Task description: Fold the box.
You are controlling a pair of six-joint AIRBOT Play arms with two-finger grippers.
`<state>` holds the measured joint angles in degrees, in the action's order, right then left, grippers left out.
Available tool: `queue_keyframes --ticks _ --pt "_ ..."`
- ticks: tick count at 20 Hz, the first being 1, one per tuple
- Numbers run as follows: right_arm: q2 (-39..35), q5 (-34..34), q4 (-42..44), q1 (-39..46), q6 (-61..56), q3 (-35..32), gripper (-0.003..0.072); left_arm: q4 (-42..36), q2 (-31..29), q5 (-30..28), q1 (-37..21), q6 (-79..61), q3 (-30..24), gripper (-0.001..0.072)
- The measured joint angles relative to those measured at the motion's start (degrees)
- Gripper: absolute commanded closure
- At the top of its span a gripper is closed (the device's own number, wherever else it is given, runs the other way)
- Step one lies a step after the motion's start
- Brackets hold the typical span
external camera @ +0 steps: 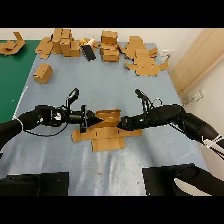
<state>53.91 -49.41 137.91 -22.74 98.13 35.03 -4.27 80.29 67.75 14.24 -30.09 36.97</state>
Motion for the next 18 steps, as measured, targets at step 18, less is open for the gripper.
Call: queue_keyframes --ticks 18 --pt "0.0 1.0 -0.5 -0.1 -0.6 0.0 0.0683 3.5 0.2 -6.4 1.3 2.6 0.0 0.0697"
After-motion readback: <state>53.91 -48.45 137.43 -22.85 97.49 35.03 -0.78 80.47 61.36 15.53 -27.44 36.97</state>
